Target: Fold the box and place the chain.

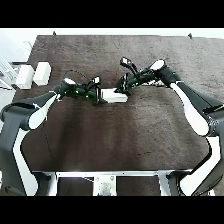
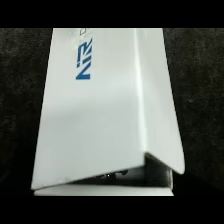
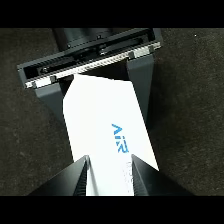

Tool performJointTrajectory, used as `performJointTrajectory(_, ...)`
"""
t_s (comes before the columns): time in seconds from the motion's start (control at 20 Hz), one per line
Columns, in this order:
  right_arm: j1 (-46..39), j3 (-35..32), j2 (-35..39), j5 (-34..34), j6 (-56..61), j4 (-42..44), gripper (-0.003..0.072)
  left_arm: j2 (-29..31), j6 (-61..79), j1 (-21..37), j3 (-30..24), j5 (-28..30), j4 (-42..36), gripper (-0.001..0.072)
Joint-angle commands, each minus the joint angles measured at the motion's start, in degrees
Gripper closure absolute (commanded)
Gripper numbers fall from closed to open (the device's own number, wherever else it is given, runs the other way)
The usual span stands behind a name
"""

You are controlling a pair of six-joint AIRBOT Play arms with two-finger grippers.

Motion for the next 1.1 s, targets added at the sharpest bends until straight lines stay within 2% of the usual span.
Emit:
performJointTrajectory(0.0,0.2,0.3,0.1,-1.5,0.0,-0.3,0.0358,0.0,0.1,0.0,0.0,0.0,0.0,0.0431)
performJointTrajectory(1.05,3.1,0.6,0.1,-2.5,1.4,-5.7,0.0357,0.0,0.1,0.0,0.0,-0.1,0.0,0.0431)
